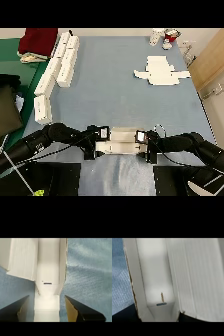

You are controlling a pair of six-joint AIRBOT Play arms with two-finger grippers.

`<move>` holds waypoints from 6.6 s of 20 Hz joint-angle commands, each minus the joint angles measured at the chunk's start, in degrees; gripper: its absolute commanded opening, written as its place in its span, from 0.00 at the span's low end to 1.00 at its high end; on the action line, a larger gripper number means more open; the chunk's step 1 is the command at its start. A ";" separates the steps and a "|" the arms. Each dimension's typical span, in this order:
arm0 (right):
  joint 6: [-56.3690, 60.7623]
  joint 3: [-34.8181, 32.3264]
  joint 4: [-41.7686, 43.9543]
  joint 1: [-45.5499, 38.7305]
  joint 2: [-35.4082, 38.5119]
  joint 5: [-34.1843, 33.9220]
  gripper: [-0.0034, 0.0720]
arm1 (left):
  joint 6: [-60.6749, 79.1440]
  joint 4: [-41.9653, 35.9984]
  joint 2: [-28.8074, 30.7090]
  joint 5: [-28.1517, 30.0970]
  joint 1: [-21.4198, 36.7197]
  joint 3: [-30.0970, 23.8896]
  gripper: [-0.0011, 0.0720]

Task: Fold the box.

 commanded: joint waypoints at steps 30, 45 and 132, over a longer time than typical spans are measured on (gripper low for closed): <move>0.02 0.04 0.02 0.00 0.07 0.00 0.75 | 6.54 -15.50 -9.31 7.67 -4.81 0.50 0.21; 0.02 0.04 0.02 0.00 0.07 0.00 0.75 | -76.61 32.68 9.75 -4.13 -4.68 3.85 0.03; 0.02 0.04 0.02 0.00 0.07 0.00 0.75 | -148.85 49.24 -34.60 -21.66 -28.76 35.87 0.03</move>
